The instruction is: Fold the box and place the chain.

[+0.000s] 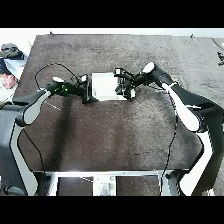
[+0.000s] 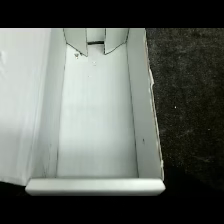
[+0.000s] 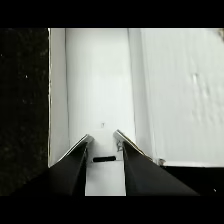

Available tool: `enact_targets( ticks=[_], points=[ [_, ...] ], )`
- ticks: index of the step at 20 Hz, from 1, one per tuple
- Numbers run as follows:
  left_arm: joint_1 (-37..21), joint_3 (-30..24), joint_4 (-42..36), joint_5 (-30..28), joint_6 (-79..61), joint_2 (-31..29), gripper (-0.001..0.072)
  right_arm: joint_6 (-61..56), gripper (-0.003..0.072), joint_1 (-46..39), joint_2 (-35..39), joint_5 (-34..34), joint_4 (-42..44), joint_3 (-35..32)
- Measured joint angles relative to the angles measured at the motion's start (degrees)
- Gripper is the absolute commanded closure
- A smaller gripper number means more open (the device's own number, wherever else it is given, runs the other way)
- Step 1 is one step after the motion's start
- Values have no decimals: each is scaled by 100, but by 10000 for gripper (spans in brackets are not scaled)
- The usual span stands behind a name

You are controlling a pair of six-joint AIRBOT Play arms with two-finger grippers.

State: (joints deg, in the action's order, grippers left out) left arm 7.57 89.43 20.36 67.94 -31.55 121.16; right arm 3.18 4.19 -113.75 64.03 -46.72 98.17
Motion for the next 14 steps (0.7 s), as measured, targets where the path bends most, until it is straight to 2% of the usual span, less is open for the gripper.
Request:
enact_targets(
  ticks=[9,10,11,14],
  points=[
    [0,0,-2,0,0,0,433,13,410,70,-35,-7,74,2],
    [0,0,-2,0,0,0,434,17,299,70,-35,-7,52,2],
    [0,0,-2,0,0,0,433,17,112,70,-35,-7,35,2],
    [2,0,-4,0,0,0,433,74,94,70,-35,-24,13,2]
  ],
)
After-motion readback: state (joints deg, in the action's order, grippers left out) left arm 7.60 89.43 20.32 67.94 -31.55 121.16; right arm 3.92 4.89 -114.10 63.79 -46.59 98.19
